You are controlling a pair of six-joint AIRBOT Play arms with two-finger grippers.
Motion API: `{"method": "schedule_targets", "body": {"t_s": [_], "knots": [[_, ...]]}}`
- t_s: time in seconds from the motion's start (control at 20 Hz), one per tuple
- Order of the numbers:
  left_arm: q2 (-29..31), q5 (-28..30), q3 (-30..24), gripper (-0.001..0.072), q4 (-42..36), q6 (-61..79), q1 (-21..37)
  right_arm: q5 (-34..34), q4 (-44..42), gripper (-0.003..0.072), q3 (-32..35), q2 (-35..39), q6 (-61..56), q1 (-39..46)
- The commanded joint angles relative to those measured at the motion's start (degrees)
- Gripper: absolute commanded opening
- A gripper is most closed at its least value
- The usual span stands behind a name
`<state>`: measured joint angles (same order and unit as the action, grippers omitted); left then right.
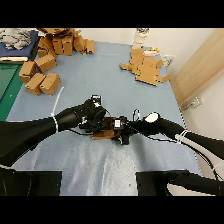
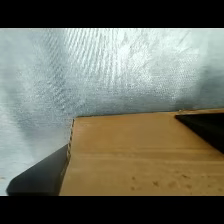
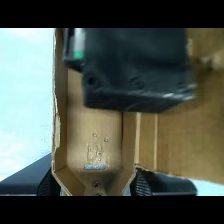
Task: Fold the box.
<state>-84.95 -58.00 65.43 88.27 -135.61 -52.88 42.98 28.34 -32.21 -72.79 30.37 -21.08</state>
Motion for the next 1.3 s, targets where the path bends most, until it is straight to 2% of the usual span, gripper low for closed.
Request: {"method": "schedule_targets", "body": {"t_s": [0.0, 0.15, 0.4, 0.65, 0.7, 0.75, 0.8, 0.85, 0.95, 1.05, 1.1, 1.15, 1.25], "knots": [[1.4, -1.6, 1.3, 0.036, 0.9, 1.4, 0.1, 0.0, 0.0, 0.0456, 0.0, 0.0, -0.1, -0.1], [2.7, -6.4, 1.3, 0.036, 0.9, 3.4, 0.1, 0.0, 0.0, 0.0456, 0.0, 0.0, -0.1, -0.1], [6.5, -10.3, 1.2, 0.036, 2.6, 4.6, 0.1, 0.0, 0.0, 0.0456, 0.0, 0.0, -0.1, -0.1], [11.3, -21.5, 1.2, 0.0358, 9.2, 7.5, 0.1, 0.0, 0.0, 0.0456, 0.0, 0.0, -0.1, -0.1], [12.6, -23.8, 1.2, 0.0291, 10.7, 8.2, 0.1, 0.0, 0.0, 0.0456, 0.0, 0.0, -0.1, -0.1], [13.9, -26.1, 1.2, 0.0113, 12.3, 8.7, 0.1, 0.0, 0.0, 0.0456, 0.0, 0.0, -0.1, -0.1], [15.5, -28.1, 1.0, 0.0013, 15.0, 8.7, 0.1, 0.0, 0.0, 0.0456, 0.0, 0.0, -0.1, -0.1], [17.3, -28.6, 0.5, 0.0012, 18.1, 9.1, 0.1, 0.0, 0.0, 0.0456, 0.0, 0.0, -0.1, -0.1], [21.9, -25.2, -2.6, 0.0012, 20.4, 17.7, 1.4, 0.0, 0.0, 0.0456, 0.0, 0.0, -0.1, -0.1], [26.2, -17.0, -7.7, 0.0012, 15.8, 32.7, 5.7, 0.0, 0.0, 0.0456, 0.0, 0.0, -0.1, -0.1], [28.0, -11.1, -10.9, 0.0011, 12.5, 40.8, 9.2, 0.0, 0.0, 0.0456, 0.0, 0.0, -0.1, -0.1], [29.3, -4.5, -14.0, 0.0011, 7.7, 49.1, 13.1, 0.0, 0.0, 0.0456, 0.0, 0.0, -0.1, -0.1], [29.4, 8.2, -19.9, 0.0009, -9.7, 70.1, 23.5, 0.0, 0.0, 0.0456, 0.0, 0.0, -0.1, -0.1]]}}
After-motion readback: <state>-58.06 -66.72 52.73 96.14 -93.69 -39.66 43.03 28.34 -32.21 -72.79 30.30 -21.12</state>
